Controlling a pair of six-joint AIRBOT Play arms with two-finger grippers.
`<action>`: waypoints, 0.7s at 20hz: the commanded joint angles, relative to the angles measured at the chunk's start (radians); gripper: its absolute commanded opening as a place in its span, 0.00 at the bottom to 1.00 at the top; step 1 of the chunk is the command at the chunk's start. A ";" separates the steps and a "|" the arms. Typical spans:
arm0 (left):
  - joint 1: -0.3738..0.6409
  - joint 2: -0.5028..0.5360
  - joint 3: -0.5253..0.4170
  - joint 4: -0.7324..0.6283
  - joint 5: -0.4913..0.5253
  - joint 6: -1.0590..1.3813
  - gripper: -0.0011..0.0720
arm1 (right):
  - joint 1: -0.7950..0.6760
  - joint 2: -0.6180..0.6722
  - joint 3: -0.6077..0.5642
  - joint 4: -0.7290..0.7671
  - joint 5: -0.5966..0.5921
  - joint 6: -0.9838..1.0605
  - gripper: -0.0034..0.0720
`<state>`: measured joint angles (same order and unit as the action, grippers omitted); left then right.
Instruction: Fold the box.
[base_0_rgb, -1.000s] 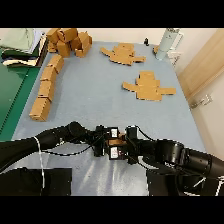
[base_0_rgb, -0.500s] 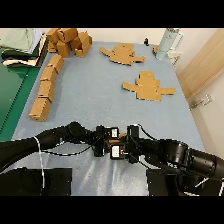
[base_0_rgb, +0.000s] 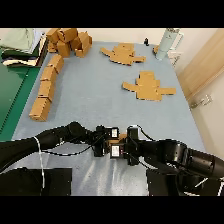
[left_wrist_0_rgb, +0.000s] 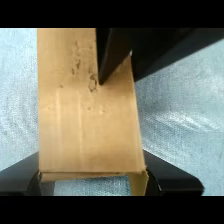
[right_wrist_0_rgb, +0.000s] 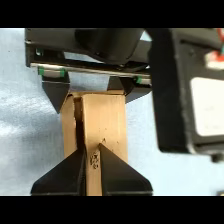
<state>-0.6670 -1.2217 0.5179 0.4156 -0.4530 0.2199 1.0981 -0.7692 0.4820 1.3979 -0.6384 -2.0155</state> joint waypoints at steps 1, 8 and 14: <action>0.000 0.000 0.000 0.000 0.001 0.000 0.84 | 0.001 -0.022 -0.002 0.039 -0.002 -0.002 0.20; 0.000 0.000 0.000 0.000 0.000 0.000 0.84 | 0.001 -0.035 -0.001 0.050 -0.007 -0.002 0.32; 0.000 0.000 0.000 0.000 0.001 0.000 0.84 | 0.001 -0.006 -0.001 0.030 -0.026 -0.001 0.35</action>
<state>-0.6670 -1.2217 0.5182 0.4149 -0.4530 0.2188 1.0992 -0.7868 0.4801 1.4448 -0.6640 -2.0171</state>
